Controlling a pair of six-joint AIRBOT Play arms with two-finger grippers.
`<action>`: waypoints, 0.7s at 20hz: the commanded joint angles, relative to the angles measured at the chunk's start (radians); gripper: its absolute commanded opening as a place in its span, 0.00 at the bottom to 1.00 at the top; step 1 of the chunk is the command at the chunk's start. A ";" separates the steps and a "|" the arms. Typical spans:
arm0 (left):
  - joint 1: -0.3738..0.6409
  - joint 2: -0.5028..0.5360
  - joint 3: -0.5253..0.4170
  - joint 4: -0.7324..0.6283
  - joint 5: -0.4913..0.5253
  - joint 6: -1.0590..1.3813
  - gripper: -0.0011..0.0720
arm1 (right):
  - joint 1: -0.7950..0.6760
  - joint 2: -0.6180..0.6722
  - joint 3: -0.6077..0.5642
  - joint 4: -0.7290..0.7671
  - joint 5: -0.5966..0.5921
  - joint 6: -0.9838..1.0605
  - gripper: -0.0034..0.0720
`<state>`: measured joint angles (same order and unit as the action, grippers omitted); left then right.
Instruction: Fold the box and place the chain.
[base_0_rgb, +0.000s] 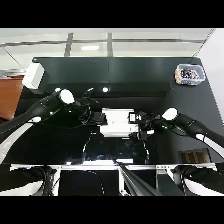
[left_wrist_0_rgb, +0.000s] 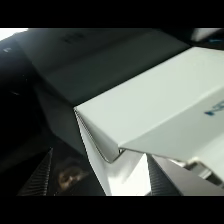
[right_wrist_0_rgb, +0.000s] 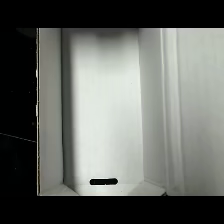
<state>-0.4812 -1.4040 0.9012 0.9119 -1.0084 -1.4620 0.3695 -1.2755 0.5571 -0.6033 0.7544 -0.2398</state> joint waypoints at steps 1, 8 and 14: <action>-0.052 0.000 0.001 0.081 0.073 -0.107 0.98 | 0.001 0.000 0.000 0.000 0.000 0.000 0.37; -0.138 0.000 0.035 0.195 0.080 -0.230 0.94 | 0.001 0.000 0.000 0.000 0.000 0.000 0.37; -0.143 0.000 0.058 0.126 0.051 -0.256 0.69 | 0.001 0.000 0.000 0.000 0.000 0.000 0.37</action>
